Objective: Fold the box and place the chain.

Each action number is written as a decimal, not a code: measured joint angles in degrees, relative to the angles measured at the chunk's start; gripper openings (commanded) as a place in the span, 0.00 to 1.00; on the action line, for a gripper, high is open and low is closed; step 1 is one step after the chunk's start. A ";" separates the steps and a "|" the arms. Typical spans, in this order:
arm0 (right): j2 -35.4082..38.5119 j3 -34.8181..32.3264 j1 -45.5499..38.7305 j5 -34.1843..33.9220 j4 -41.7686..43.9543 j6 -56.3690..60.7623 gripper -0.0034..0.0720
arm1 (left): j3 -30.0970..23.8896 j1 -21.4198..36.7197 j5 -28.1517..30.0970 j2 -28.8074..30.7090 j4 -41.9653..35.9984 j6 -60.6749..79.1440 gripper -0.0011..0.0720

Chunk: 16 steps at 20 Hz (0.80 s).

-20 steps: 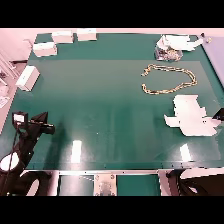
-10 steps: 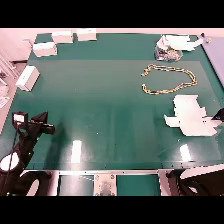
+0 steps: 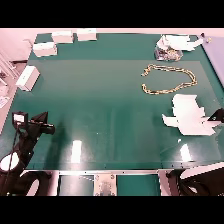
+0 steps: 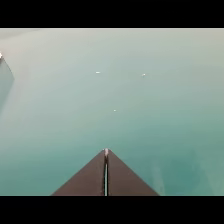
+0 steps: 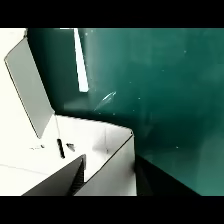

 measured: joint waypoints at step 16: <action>0.07 -1.70 0.02 14.10 10.16 -2.86 0.06 | 0.00 0.00 0.00 0.00 0.00 0.00 0.04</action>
